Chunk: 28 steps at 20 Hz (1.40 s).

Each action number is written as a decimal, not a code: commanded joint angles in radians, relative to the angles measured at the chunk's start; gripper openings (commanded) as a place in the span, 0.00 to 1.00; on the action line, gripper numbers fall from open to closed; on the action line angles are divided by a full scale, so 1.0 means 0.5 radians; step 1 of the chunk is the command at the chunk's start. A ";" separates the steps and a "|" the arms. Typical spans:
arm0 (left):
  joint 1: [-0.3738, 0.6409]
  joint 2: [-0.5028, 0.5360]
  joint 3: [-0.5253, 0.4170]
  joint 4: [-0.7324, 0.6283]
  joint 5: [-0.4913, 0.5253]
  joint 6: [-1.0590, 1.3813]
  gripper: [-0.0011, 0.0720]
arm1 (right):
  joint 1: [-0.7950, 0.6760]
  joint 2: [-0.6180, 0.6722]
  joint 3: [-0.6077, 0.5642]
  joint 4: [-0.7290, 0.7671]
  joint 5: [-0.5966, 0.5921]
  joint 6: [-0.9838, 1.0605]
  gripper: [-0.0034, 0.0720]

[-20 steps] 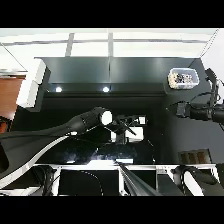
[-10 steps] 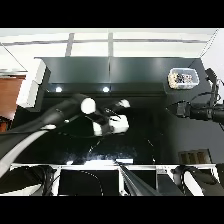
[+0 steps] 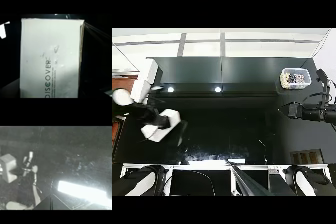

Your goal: Fold the box and place the chain.

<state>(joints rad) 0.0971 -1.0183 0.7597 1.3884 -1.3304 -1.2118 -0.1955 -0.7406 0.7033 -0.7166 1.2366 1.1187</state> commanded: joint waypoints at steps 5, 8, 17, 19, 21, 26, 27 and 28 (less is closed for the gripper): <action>0.953 0.156 -0.059 0.172 0.188 0.189 0.29 | 0.001 0.000 -0.001 0.002 -0.020 -0.002 0.07; 1.090 0.153 -0.059 0.169 0.507 0.326 0.29 | 0.001 0.001 -0.001 0.002 -0.021 -0.002 0.07; 1.106 -0.244 -0.047 0.175 0.881 0.592 0.29 | 0.001 0.001 -0.001 0.002 -0.022 0.030 0.07; 1.106 -0.297 -0.046 0.110 0.954 0.626 0.29 | 0.001 0.000 -0.001 0.002 -0.032 0.054 0.07; 1.102 -0.335 -0.045 -0.018 0.988 0.752 0.29 | 0.001 0.000 -0.001 0.002 -0.070 0.075 0.07; 1.102 -0.421 0.047 -0.117 1.028 0.755 0.29 | 0.001 0.000 -0.001 0.002 -0.084 0.082 0.07; 1.102 -0.424 0.053 -0.169 1.056 0.756 0.35 | 0.001 0.000 -0.001 0.002 -0.085 0.083 0.07; 1.102 -0.426 0.053 -0.239 1.083 0.755 0.69 | 0.001 0.000 -0.001 0.002 -0.085 0.082 0.07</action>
<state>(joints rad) 0.6472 -1.2171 0.7719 1.3457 -0.8219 -0.8433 -0.1955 -0.7406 0.7033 -0.7155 1.1984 1.1572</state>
